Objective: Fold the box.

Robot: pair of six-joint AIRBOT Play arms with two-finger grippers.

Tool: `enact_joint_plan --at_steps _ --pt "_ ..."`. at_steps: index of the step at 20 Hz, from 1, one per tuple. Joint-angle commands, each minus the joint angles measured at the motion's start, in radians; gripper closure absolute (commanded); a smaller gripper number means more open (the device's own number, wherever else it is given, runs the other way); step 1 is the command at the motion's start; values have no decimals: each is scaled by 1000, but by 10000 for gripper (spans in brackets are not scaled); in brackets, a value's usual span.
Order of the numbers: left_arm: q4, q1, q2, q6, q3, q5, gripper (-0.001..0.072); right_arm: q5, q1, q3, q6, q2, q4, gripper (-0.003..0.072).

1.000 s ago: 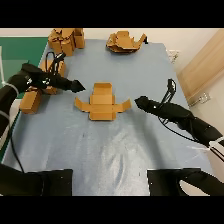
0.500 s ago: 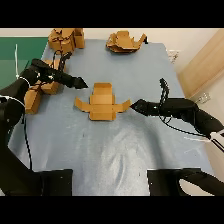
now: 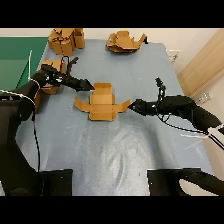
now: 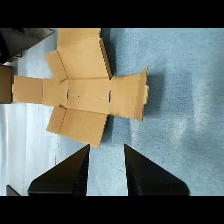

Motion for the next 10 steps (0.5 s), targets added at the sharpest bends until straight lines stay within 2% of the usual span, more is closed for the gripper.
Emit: enact_joint_plan --at_steps 1,9,10 --pt "-72 -2 -51 -21 29 -45 26 -5 1 2 0 -2 0 339" --pt "-169 -3 -119 -18 77 -81 36 -3 1 2 0 -2 -1 339" --pt "-182 -3 -124 -18 84 -88 193 -2 1 2 0 -2 -2 339"
